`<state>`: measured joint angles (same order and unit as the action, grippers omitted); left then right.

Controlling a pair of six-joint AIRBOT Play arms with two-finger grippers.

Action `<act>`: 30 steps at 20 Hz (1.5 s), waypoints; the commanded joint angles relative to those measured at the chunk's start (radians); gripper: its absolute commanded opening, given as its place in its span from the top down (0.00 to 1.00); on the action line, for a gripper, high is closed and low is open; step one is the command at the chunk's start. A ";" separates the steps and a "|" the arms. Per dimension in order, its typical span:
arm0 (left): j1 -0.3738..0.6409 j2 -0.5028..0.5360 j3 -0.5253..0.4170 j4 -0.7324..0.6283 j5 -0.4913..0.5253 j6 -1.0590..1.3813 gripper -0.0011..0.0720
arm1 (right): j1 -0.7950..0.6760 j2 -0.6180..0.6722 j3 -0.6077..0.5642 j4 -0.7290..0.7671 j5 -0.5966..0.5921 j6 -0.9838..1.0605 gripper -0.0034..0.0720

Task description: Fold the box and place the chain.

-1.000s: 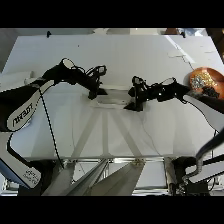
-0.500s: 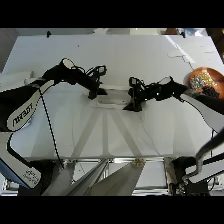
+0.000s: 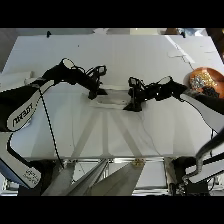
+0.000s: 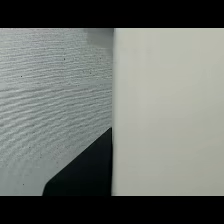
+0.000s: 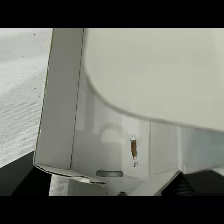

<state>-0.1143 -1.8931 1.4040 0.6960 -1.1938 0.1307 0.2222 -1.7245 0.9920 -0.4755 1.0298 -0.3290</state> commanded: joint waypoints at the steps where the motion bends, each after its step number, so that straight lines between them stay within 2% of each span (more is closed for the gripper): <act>1: 0.000 -0.001 0.000 0.000 0.001 0.000 0.97 | 0.001 0.000 0.001 0.005 -0.001 0.000 0.29; 30: 0.000 -0.001 0.000 0.000 -0.008 -0.030 0.97 | 0.001 0.000 0.001 0.005 -0.001 0.000 0.29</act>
<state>-0.1143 -1.8931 1.4040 0.6956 -1.1988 0.1036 0.2222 -1.7245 0.9920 -0.4709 1.0290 -0.3298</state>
